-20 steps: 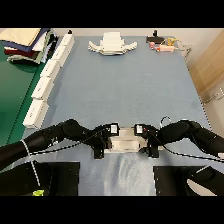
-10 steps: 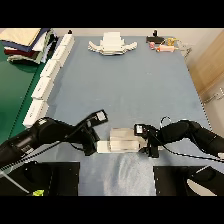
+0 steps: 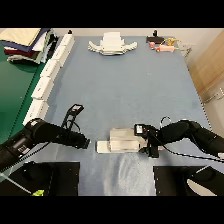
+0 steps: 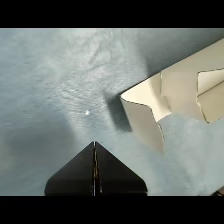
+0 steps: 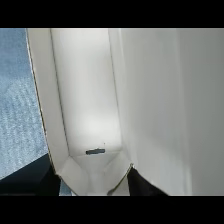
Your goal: Fold the box.
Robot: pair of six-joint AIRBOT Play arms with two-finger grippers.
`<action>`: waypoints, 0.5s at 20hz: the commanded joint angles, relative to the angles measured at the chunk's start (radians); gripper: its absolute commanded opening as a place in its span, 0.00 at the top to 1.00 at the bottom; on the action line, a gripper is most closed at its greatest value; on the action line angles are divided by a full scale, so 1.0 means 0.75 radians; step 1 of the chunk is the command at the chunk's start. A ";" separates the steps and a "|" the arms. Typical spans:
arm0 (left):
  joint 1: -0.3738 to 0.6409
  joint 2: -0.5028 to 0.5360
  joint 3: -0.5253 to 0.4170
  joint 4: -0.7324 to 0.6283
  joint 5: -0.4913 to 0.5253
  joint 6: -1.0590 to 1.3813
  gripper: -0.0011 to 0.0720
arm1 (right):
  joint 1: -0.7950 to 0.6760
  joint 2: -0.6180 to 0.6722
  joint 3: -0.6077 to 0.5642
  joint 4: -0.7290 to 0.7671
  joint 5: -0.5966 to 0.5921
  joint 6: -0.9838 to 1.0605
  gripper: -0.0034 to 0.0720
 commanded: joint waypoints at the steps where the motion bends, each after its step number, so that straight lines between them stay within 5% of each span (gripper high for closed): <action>1: -0.071 -0.155 -0.042 -0.243 0.211 0.068 0.96 | 0.001 -0.001 0.000 0.000 0.000 0.000 0.32; 6: -0.149 -0.400 -0.038 -0.285 0.313 0.084 0.96 | 0.001 -0.001 0.000 0.000 0.000 0.000 0.32; 10: -0.148 -0.386 -0.018 -0.284 0.308 0.092 0.96 | 0.001 -0.001 0.000 0.000 0.000 0.000 0.32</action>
